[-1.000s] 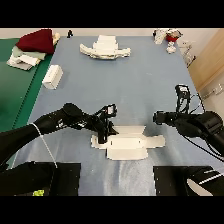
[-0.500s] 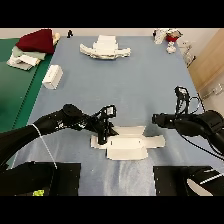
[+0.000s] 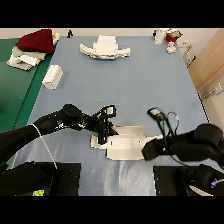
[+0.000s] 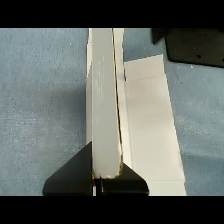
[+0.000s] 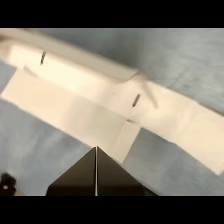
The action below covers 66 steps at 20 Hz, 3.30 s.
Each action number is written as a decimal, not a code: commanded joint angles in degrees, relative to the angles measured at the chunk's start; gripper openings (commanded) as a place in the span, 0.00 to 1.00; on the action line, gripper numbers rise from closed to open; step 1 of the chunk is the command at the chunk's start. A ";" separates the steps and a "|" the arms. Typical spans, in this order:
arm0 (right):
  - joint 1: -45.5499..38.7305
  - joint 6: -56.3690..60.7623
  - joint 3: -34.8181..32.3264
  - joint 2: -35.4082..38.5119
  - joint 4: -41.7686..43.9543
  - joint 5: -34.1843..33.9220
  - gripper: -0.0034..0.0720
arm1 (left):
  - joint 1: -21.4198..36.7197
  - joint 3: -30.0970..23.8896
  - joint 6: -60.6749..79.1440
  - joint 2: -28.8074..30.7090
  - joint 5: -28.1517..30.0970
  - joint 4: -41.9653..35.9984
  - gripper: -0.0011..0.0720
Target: Fold the box.
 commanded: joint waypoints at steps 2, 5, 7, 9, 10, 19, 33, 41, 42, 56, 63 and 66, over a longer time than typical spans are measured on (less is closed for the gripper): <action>22.03 -2.49 -4.20 -0.90 -14.10 -0.15 0.88 | -0.02 -0.04 0.02 -0.04 0.02 0.02 0.03; 25.24 -2.45 -4.24 -6.25 -25.27 1.99 1.00 | -0.02 -0.04 0.02 -0.04 0.02 0.02 0.03; 25.20 -2.38 -4.24 -9.88 -30.60 4.37 1.00 | -0.02 -0.04 0.02 -0.04 0.02 0.02 0.03; 25.18 -0.83 -4.22 -12.81 -35.50 7.21 1.00 | -0.02 -0.04 0.02 -0.04 0.00 0.02 0.03; 25.18 1.46 -4.20 -13.94 -37.73 7.98 1.00 | -0.02 -0.04 0.02 -0.04 0.00 0.02 0.03; 24.79 12.22 -0.83 -8.96 -39.87 2.27 1.00 | -0.02 -0.04 0.02 -0.04 0.00 0.00 0.03; -16.70 -71.43 -2.67 -7.10 9.55 9.33 1.00 | -0.02 -0.04 0.02 -0.04 0.02 -0.15 0.03; -28.52 -94.51 -7.28 -10.25 25.77 9.75 1.00 | -0.02 -0.04 0.02 -0.04 0.00 -0.15 0.03; -28.52 -94.55 -7.28 -11.28 25.75 10.12 1.00 | -0.02 -0.02 0.02 -0.04 0.00 -0.15 0.03; -27.96 -94.51 -6.91 -14.62 25.20 10.80 1.00 | -0.02 -0.02 0.02 -0.04 0.00 -0.17 0.03; -24.59 -101.00 -7.34 -19.28 24.83 15.39 0.98 | -0.02 -0.04 0.02 -0.04 0.00 -0.17 0.03; -24.59 -101.00 -7.34 -20.06 24.55 16.37 0.97 | -0.02 -0.02 0.02 -0.04 0.02 -0.15 0.03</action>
